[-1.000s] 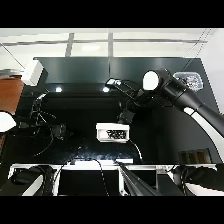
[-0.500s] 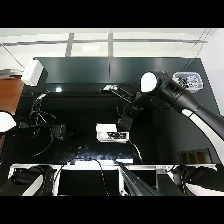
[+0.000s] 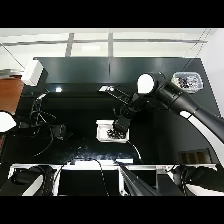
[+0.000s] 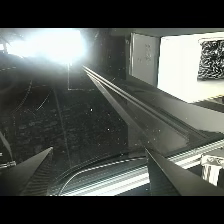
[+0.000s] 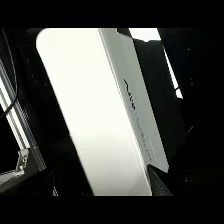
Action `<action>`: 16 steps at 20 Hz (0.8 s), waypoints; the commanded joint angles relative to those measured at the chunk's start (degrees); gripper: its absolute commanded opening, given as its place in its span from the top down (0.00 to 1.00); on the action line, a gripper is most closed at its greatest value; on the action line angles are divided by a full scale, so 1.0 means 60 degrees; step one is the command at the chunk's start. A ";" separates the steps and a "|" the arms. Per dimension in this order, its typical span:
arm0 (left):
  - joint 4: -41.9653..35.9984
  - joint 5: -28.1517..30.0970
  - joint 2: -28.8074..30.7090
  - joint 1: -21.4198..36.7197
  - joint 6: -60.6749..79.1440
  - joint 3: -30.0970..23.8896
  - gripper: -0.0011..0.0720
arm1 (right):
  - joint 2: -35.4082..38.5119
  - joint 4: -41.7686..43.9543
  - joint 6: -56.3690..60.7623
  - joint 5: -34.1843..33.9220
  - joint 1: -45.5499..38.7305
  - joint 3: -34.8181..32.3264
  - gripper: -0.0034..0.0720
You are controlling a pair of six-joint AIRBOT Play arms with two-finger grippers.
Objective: Fold the box and place the chain.
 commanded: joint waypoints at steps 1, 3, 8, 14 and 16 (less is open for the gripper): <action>0.0004 -0.0004 0.0000 0.0011 0.0000 -0.0004 0.04 | 0.0007 0.0026 0.0412 0.0386 -0.0029 0.0812 0.03; 0.0004 0.0000 0.0000 0.0007 0.0000 -0.0004 0.04 | 0.0007 0.0036 0.0984 -0.0073 -0.0226 0.1231 0.03; 0.0004 0.0000 0.0000 0.0011 -0.0004 -0.0004 0.04 | -0.0280 -0.0226 0.0969 -0.0878 -0.0776 0.0525 0.03; 0.0004 0.0000 0.0000 0.0011 0.0000 -0.0004 0.04 | -0.0361 0.0838 0.0022 -0.0284 -0.0663 -0.0557 0.03; 0.0004 0.0004 0.0000 0.0011 -0.0004 -0.0004 0.04 | -0.0364 0.0823 -0.0102 0.0036 -0.0663 -0.0557 0.03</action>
